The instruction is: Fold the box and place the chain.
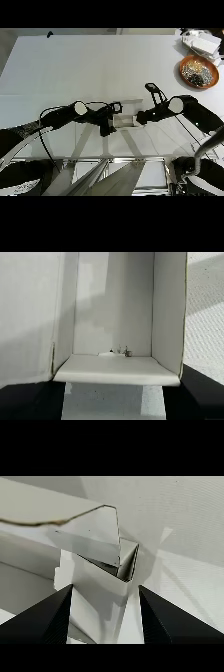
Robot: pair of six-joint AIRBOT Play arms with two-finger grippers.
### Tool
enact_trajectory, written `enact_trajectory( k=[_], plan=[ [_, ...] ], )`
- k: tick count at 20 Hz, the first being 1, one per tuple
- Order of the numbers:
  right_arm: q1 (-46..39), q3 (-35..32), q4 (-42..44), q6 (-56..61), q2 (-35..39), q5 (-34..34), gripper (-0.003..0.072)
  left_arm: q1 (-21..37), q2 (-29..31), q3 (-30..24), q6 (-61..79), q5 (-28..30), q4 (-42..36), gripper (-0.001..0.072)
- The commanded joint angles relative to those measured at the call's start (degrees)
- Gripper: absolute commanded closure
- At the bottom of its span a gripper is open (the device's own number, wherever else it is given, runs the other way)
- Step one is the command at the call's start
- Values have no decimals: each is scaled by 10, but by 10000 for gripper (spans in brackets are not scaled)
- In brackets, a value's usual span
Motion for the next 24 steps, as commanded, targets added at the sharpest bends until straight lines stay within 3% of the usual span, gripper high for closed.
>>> enact_trajectory(
  k=[1,9,12,13,18,20,21,22,24],
  plan=[
    [36,13,-64,97,-3,-7,232,0,0,0,0,0,0,376],
    [96,64,-95,156,-98,20,237,0,0,0,0,0,0,376],
    [100,64,-105,163,-101,21,338,0,0,0,0,0,0,376],
    [100,64,-108,164,-101,23,422,0,0,0,0,0,0,376],
    [100,64,-130,164,-101,40,669,0,0,0,0,0,0,376],
    [100,64,-137,167,-104,41,649,0,0,0,0,0,0,376],
    [100,64,-137,168,-105,41,530,0,0,0,0,0,0,376],
    [100,64,-137,169,-106,41,481,0,0,0,0,0,0,376],
    [100,64,-143,169,-106,41,484,0,0,0,0,0,0,376]
  ],
)
